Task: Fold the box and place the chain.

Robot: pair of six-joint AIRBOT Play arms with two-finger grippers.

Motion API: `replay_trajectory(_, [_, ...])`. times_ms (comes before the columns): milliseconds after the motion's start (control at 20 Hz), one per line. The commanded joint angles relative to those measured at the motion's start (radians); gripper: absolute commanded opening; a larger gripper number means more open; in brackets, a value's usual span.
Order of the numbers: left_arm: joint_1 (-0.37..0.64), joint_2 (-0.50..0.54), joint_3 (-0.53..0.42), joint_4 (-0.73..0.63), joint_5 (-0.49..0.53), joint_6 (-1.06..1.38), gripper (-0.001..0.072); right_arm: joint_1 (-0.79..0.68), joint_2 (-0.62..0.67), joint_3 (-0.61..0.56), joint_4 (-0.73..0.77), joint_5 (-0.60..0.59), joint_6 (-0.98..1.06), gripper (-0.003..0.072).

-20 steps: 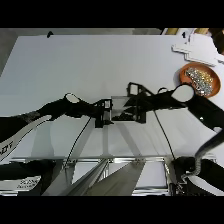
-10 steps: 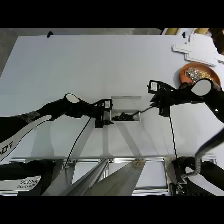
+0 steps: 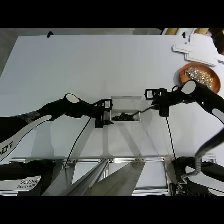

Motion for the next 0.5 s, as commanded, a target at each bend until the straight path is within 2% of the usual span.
replay_trajectory(0, [-0.001, 0.001, 0.0, 0.0, 0.0, 0.0, 0.0009, -0.001, -0.033, 0.0, 0.003, -0.037, -0.035, 0.0205])
replay_trajectory(350, [-0.001, 0.001, 0.0, 0.0, 0.0, 0.0, 0.0009, -0.001, -0.083, 0.0, 0.006, -0.036, -0.034, 0.019])
replay_trajectory(450, [-0.001, 0.001, 0.0, 0.0, 0.0, 0.0, 0.0009, -0.001, -0.083, 0.0, 0.006, -0.032, -0.033, 0.0063])
